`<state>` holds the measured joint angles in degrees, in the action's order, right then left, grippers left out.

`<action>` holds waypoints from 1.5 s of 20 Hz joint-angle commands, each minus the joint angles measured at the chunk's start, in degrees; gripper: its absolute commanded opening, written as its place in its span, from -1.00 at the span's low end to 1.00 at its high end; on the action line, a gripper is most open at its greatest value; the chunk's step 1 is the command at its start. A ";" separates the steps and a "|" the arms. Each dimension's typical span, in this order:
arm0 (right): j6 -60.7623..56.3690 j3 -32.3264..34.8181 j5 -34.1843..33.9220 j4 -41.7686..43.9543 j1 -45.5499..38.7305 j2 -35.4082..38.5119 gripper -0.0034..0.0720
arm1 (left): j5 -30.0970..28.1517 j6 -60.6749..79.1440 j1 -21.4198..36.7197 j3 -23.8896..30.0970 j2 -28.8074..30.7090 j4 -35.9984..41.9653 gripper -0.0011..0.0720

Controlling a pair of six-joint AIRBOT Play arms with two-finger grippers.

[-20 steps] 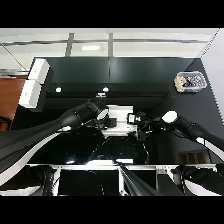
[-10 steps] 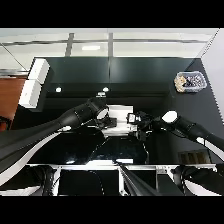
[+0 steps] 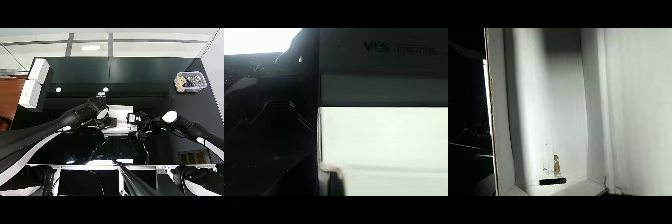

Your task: Fold the box and place the chain.

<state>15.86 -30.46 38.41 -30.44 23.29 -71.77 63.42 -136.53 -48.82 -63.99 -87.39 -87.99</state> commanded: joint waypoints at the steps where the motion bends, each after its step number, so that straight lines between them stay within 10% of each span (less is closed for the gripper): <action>1: 0.04 0.00 -0.31 0.37 0.02 -0.04 -0.57 | 0.11 -0.07 -0.02 -0.02 -0.04 0.20 -0.89; 11: 0.04 0.00 -0.22 0.33 0.02 -0.04 -0.52 | 0.11 -0.07 -0.02 -0.02 -0.04 0.20 -0.89; 13: 0.04 0.00 -0.28 0.37 0.02 -0.04 0.64 | 0.13 -0.07 -0.02 -0.02 -0.04 0.20 -0.89; 14: 0.00 0.00 -0.28 0.37 0.02 -0.04 0.73 | 0.15 -0.04 0.00 -0.02 -0.04 0.20 -0.89; 30: -4.50 0.00 3.34 -13.18 0.02 6.73 0.73 | 0.26 -0.04 0.02 -0.02 -0.04 0.15 -0.89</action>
